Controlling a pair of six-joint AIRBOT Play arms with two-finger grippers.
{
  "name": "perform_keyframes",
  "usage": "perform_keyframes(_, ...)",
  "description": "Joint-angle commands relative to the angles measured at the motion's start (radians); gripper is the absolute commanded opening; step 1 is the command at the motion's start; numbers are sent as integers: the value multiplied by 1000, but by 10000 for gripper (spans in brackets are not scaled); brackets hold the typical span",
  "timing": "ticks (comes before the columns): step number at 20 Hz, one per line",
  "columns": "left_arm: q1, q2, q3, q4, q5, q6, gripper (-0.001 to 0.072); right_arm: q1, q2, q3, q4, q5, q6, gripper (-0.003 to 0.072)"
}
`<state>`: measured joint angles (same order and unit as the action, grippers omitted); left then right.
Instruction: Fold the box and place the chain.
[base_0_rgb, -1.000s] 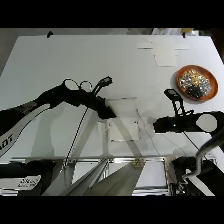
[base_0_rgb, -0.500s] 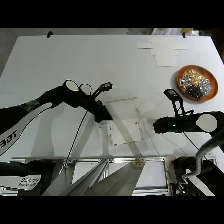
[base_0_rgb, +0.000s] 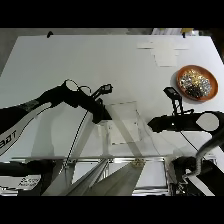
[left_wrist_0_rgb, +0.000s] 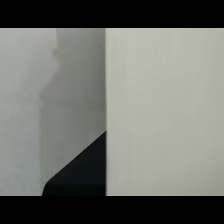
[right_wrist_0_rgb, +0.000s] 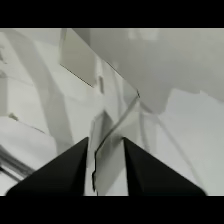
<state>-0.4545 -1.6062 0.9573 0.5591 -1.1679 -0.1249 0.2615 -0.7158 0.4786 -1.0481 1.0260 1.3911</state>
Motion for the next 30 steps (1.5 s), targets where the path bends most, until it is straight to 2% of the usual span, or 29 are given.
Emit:
perform_keyframes(1,-36,28,1,45,70,45,0,1,2,27,80,-4,-69,358)
perform_keyframes(3,-66,42,1,81,139,58,0,0,3,45,74,-3,-135,410)
perform_keyframes(6,-94,43,1,123,211,58,0,0,4,49,-4,-26,-154,410)
perform_keyframes(10,-96,35,0,138,238,58,0,0,4,49,-154,-28,-142,410)
perform_keyframes(13,-96,22,0,132,260,117,0,0,4,49,-183,-53,-143,409)
perform_keyframes(17,-96,-1,0,100,260,147,0,0,4,49,-194,-109,-143,408)
perform_keyframes(30,-96,-4,1,105,254,148,7,0,4,49,-205,-109,-149,408)
